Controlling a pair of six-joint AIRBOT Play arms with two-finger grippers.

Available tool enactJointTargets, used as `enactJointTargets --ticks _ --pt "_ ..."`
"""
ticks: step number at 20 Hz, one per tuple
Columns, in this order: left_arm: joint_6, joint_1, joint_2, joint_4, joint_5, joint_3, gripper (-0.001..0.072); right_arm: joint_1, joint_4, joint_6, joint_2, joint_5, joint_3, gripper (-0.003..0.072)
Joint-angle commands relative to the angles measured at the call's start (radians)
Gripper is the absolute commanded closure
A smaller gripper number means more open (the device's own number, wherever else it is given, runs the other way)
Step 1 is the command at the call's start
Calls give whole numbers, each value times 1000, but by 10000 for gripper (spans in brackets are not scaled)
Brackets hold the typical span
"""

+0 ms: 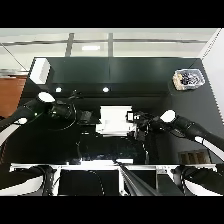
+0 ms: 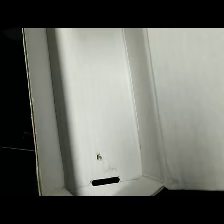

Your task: Fold the box and place the chain.

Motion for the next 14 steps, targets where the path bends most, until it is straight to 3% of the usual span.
enactJointTargets --ticks 1,9,14 --pt "-118 -64 0 60 18 40 103 0 0 0 0 0 0 204" --pt "-367 -188 0 261 58 137 103 1 0 0 0 0 0 204" --pt "-422 -211 0 275 81 149 116 0 0 0 0 0 0 204"
